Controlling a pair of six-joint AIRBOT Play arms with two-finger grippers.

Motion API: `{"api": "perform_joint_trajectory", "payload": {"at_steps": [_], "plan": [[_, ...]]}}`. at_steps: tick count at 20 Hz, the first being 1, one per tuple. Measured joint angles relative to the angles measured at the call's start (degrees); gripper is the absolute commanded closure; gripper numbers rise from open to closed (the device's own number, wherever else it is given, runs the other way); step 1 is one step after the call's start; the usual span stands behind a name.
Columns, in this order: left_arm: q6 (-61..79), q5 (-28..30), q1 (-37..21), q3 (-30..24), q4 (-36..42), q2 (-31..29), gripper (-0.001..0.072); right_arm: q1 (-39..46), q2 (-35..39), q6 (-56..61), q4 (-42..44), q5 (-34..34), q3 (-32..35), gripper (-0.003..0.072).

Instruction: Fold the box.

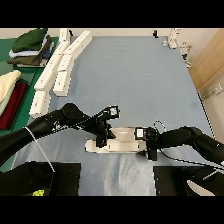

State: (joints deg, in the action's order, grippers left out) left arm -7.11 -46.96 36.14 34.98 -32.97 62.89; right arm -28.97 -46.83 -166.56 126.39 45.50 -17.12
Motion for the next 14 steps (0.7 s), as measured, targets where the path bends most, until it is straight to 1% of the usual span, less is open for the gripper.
{"api": "perform_joint_trajectory", "payload": {"at_steps": [1, 11, 12, 13, 14], "plan": [[0.0, 0.0, 0.0, 0.0, 0.0, 0.0, 0.0697, 0.0, 0.0, 0.0, 0.1, 0.0, 0.0, 0.0032], [0.0, 0.0, 0.0, 0.0, 0.0, 0.0, 0.0697, 0.0, -0.6, 0.0, 0.5, 0.1, 0.0, 0.0039], [0.0, 0.0, 0.0, 0.0, 0.0, 0.0, 0.0696, 0.0, -0.7, 0.0, 0.5, 0.1, 0.0, 0.0081], [0.0, 0.0, 0.0, 0.0, 0.0, 0.0, 0.0697, 0.0, -0.8, 0.0, 0.5, 0.1, 0.0, 0.0198], [0.0, -0.1, 0.0, 0.0, 0.0, 0.0, 0.0697, 0.0, -0.9, 0.0, 0.5, 0.0, 0.0, 0.0200]]}}
